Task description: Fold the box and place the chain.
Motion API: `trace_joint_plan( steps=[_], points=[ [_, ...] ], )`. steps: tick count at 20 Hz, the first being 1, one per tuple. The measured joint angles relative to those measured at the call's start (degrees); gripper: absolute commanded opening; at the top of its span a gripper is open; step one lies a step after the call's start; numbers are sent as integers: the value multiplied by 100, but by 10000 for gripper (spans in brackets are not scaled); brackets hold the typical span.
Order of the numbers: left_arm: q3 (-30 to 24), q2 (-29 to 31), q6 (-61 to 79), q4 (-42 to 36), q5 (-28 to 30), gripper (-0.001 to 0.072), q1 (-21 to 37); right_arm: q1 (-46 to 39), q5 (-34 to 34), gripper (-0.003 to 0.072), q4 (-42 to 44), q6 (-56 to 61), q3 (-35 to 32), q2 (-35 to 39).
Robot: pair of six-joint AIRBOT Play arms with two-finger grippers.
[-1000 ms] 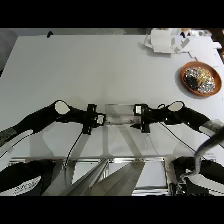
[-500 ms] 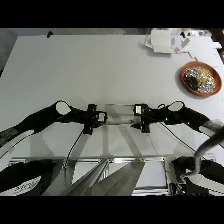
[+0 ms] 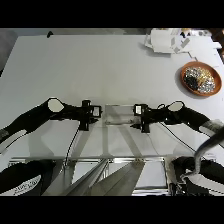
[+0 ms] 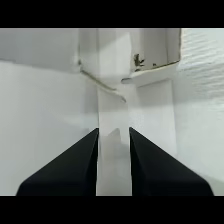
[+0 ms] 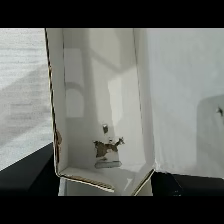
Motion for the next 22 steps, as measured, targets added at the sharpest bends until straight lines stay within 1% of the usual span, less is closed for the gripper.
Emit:
trace_joint_plan(
  steps=[4,10,11,12,13,22],
  points=[
    [11,-136,660,-308,81,207,-160,0,0,397,0,0,0,0],
    [109,-376,909,-643,181,200,-426,-2,0,397,0,0,0,0],
    [120,-407,911,-682,195,189,-461,-2,2,397,0,0,0,0],
    [129,-426,918,-721,192,140,-490,-2,2,397,0,0,0,0],
    [136,-442,929,-752,181,133,-516,-2,2,397,0,0,0,0],
    [160,-481,931,-1047,289,134,-656,-2,0,397,2,2,0,0]
  ],
)
